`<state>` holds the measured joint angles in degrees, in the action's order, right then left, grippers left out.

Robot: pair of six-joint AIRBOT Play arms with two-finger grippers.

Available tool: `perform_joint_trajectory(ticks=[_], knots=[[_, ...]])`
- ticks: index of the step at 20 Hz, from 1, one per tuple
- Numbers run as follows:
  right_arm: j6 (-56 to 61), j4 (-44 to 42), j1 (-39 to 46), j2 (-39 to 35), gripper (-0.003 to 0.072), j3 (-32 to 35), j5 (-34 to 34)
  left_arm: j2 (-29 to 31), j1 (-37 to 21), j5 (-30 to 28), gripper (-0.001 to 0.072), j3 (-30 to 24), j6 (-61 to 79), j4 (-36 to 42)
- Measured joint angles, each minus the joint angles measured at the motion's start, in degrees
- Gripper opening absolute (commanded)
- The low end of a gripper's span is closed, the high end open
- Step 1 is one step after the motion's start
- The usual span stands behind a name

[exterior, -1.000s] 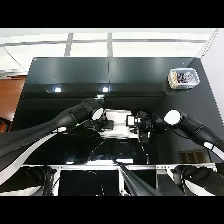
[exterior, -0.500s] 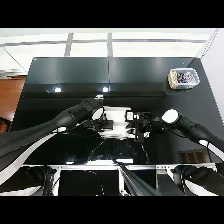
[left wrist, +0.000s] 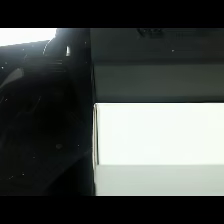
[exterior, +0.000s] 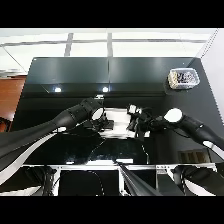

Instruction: Fold the box and place the chain.

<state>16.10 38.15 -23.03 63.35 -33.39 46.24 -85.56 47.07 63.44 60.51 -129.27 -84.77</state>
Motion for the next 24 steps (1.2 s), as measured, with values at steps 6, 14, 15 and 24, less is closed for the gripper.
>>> perform_joint_trajectory(ticks=[6, 14, 15, 24], knots=[[44.85, 23.8, 18.88, -9.25, 0.0014, -0.17, 7.43, 0.0, 0.0, 0.0, 0.0024, 0.0, 0.07, 0.02], [47.65, 1.01, 29.18, -3.13, 0.0014, 9.97, 12.37, 0.0, 0.0, 0.02, 0.0024, 0.0, 0.04, 0.02], [46.42, -1.38, 28.0, -1.6, 0.0014, 10.45, 12.44, 0.0, 0.0, 0.02, 0.0024, 0.0, 0.04, 0.02], [38.25, -12.39, 19.23, 4.85, 0.0361, 7.78, 12.55, 0.0, 0.0, 0.02, 0.0024, 0.0, 0.02, 0.02]])
